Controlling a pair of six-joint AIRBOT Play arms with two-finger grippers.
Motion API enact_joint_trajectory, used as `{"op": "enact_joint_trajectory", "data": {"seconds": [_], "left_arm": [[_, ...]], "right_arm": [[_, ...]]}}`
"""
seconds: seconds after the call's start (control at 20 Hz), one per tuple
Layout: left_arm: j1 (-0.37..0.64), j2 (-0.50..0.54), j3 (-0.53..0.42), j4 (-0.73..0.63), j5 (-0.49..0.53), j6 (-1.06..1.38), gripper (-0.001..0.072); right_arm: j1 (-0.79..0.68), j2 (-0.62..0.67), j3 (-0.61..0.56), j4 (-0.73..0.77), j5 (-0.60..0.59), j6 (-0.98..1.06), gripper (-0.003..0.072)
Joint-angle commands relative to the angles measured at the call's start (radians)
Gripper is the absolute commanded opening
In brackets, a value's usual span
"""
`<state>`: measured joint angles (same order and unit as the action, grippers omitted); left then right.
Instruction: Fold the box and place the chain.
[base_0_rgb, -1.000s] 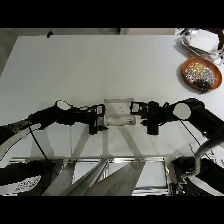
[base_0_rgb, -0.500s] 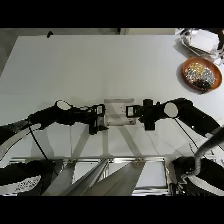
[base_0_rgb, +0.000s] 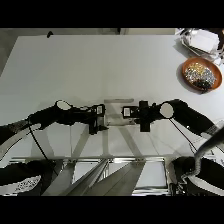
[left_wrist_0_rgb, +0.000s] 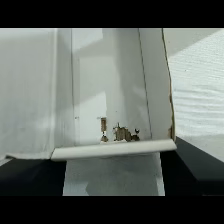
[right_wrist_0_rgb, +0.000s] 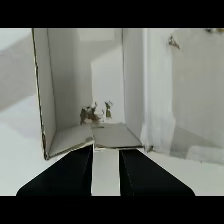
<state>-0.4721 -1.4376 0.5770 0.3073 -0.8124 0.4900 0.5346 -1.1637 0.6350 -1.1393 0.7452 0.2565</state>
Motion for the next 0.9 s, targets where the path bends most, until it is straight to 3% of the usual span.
{"op": "enact_joint_trajectory", "data": {"seconds": [0.0, 0.45, 0.65, 0.85], "left_arm": [[0.001, 0.001, 0.0, 0.0, 0.0, 0.0, 0.021], [0.001, 0.001, 0.0, 0.0, 0.0, 0.0, 0.021], [0.001, 0.001, 0.0, 0.0, 0.0, 0.0, 0.021], [0.001, 0.001, 0.0, 0.0, 0.0, 0.0, 0.021]], "right_arm": [[0.028, -0.002, 0.001, 0.049, -0.015, -0.005, 0.0153], [0.052, -0.031, 0.001, 0.077, -0.04, -0.004, 0.0158], [0.052, -0.031, 0.001, 0.077, -0.062, -0.004, 0.0365], [0.052, -0.024, 0.001, 0.069, -0.053, 0.005, 0.036]]}}
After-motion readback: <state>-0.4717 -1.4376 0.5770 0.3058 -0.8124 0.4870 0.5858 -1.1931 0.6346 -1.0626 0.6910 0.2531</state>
